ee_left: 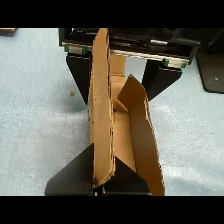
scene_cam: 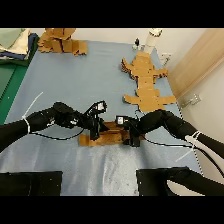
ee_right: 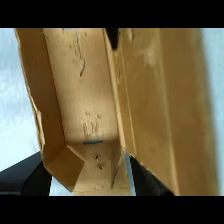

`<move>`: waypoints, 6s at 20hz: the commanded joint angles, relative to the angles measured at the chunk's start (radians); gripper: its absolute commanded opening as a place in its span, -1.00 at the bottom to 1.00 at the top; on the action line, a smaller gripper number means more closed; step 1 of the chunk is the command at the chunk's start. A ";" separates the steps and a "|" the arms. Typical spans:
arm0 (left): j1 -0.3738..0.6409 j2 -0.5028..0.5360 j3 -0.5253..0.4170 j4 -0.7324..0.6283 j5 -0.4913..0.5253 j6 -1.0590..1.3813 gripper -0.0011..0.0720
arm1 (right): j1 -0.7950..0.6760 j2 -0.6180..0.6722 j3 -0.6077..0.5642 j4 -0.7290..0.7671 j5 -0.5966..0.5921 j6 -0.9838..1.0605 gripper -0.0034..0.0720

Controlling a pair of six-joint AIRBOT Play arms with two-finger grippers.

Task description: Fold the box.

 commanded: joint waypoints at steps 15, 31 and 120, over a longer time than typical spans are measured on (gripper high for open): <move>0.000 0.000 0.001 0.000 0.000 0.000 -0.94 | 0.014 -0.045 -0.003 0.060 0.013 -0.020 0.97; 0.000 0.000 0.001 0.000 0.000 0.000 -0.94 | 0.014 -0.045 -0.003 0.068 -0.036 -0.020 0.88; 0.011 -0.040 0.051 0.338 0.113 -1.480 -0.95 | 0.014 -0.044 -0.011 0.060 -0.002 -0.023 0.46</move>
